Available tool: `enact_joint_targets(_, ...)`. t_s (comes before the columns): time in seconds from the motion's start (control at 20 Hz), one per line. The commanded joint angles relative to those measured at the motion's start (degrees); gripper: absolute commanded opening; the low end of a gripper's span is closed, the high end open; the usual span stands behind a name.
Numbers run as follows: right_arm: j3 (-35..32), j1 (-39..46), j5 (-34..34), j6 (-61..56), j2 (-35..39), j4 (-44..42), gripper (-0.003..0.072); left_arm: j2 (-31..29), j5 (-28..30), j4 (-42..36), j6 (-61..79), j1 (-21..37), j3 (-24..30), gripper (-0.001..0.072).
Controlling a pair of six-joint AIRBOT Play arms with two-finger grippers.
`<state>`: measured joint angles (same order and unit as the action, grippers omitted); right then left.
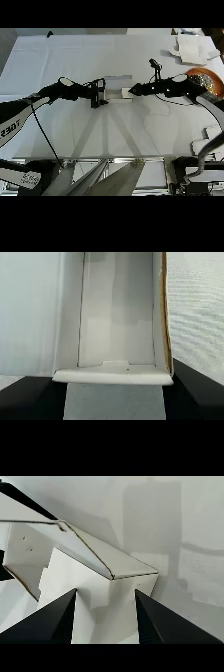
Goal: Fold the box and place the chain.
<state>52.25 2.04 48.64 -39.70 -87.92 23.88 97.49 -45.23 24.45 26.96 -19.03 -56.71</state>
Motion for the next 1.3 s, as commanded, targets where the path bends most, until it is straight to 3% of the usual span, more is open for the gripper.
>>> enact_joint_targets(0.0, 0.02, -1.05, -2.03, -0.83, -0.02, 0.50, 0.0414, 0.04, 0.02, 0.02, 0.02, 0.00, 0.02, 0.0258)
enact_joint_targets(0.25, 0.02, -3.58, -6.34, -3.58, -0.02, 2.80, 0.0413, 0.04, 0.00, 0.02, 0.02, 0.00, 0.02, 0.0258)
enact_joint_targets(0.5, 0.02, -3.58, -8.50, -11.82, -0.02, 14.45, 0.0413, 0.04, 0.02, 0.02, 0.02, 0.00, 0.02, 0.0258)
enact_joint_targets(1.0, 0.09, -7.28, -11.89, -17.05, 0.00, 16.24, 0.0390, 0.04, 0.02, 0.02, 0.02, 0.00, 0.02, 0.0258)
enact_joint_targets(1.1, 0.39, -8.48, -12.90, -21.31, 0.00, 20.04, 0.0360, 0.04, 0.00, 0.02, 0.02, 0.00, 0.02, 0.0258)
enact_joint_targets(1.25, 2.45, -10.60, -12.55, -32.83, 0.00, 32.50, 0.0360, 0.04, 0.00, 0.02, 0.02, 0.00, 0.02, 0.0258)
